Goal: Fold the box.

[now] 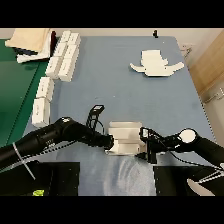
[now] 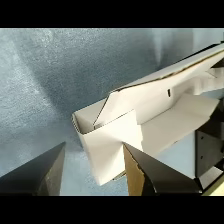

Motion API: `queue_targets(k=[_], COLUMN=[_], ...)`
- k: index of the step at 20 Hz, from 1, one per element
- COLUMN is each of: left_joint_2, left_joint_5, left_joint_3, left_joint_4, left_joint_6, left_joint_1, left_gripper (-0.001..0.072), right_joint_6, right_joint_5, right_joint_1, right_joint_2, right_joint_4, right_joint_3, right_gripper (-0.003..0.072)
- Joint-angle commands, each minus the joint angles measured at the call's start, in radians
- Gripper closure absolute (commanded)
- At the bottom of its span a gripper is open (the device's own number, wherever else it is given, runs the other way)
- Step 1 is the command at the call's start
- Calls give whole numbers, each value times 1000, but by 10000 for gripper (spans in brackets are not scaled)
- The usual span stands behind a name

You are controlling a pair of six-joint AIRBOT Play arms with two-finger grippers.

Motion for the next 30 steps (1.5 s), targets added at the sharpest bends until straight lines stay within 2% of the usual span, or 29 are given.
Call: queue_targets(k=[1, 4, 11, 12, 13, 21, 27, 30], left_joint_2=[-76, -105, -198, -212, -224, -270, -359, -387], left_joint_5=[-65, -80, -206, -207, -206, -225, -365, -389], left_joint_3=[79, 114, 216, 226, 233, 252, 365, 397], left_joint_4=[153, 197, 305, 305, 304, 308, 343, 348], left_joint_6=[-194, -286, -439, -443, -444, -546, -555, -566], left_joint_1=[-76, -125, -182, -182, -182, -183, -184, -184], left_gripper=[188, 189, 191, 226, 299, 306, 306, 308], right_joint_6=[0, 0, 0, 0, 0, 0, 0, 0], right_joint_5=[0, 0, 0, 0, 0, 0, 0, 0], right_joint_1=[1, 1, 1, 1, 1, 1, 1, 1], right_joint_2=[1, 0, 1, 1, 1, 0, 0, 1], right_joint_4=[0, 0, 0, 0, 0, 0, 0, 0], right_joint_3=[0, 0, 0, 0, 0, 0, 0, 0], right_gripper=[86, 86, 86, 86, 86, 86, 86, 86])
